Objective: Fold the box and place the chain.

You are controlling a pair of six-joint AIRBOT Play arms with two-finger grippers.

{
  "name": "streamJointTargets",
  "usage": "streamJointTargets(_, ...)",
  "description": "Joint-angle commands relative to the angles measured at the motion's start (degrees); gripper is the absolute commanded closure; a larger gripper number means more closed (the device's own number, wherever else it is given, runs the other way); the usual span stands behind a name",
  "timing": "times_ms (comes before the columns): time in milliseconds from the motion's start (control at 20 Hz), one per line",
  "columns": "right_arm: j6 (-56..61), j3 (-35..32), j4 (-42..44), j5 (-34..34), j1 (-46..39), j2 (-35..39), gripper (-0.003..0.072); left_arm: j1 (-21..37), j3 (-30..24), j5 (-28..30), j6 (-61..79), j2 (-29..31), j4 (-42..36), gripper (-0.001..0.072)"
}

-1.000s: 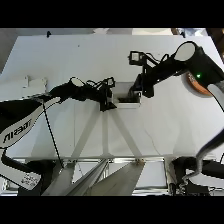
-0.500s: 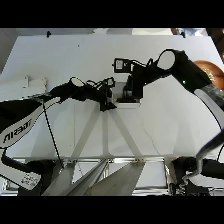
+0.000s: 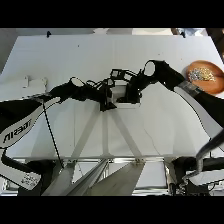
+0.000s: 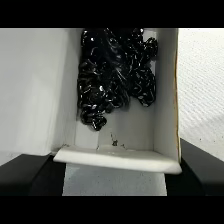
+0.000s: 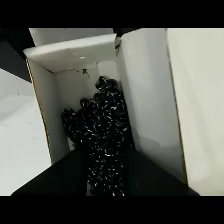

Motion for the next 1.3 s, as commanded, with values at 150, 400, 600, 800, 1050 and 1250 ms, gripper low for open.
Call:
streamJointTargets(150, 1.0, 0.1, 4.1, 1.2, 0.1, 2.3, 0.0456, 0.0, 0.0, 0.0, 0.0, 0.0, 0.0, 0.0691)
streamJointTargets(400, 2.6, 0.1, 0.1, 4.3, -1.9, 11.0, 0.0457, 0.0, 0.0, 0.0, 0.0, 0.0, 0.0, 0.0691)
streamJointTargets(600, 7.4, 0.1, -0.8, 10.2, -10.9, 13.0, 0.0525, 0.0, 0.0, 0.0, 0.0, 0.0, 0.0, 0.0691)
streamJointTargets(800, 8.8, 0.1, -0.8, 14.8, -19.5, 12.5, 0.051, 0.0, 0.0, 0.0, 0.0, 0.0, 0.0, 0.0691)
streamJointTargets(1050, 9.7, 0.0, 0.1, 15.6, -20.8, 8.0, 0.0664, 0.0, 0.0, 0.0, 0.0, 0.0, 0.0, 0.0691)
streamJointTargets(1250, 11.5, 0.0, 1.1, 16.2, -17.9, 0.8, 0.0676, 0.0, 0.0, 0.0, 0.0, 0.0, 0.0, 0.0691)
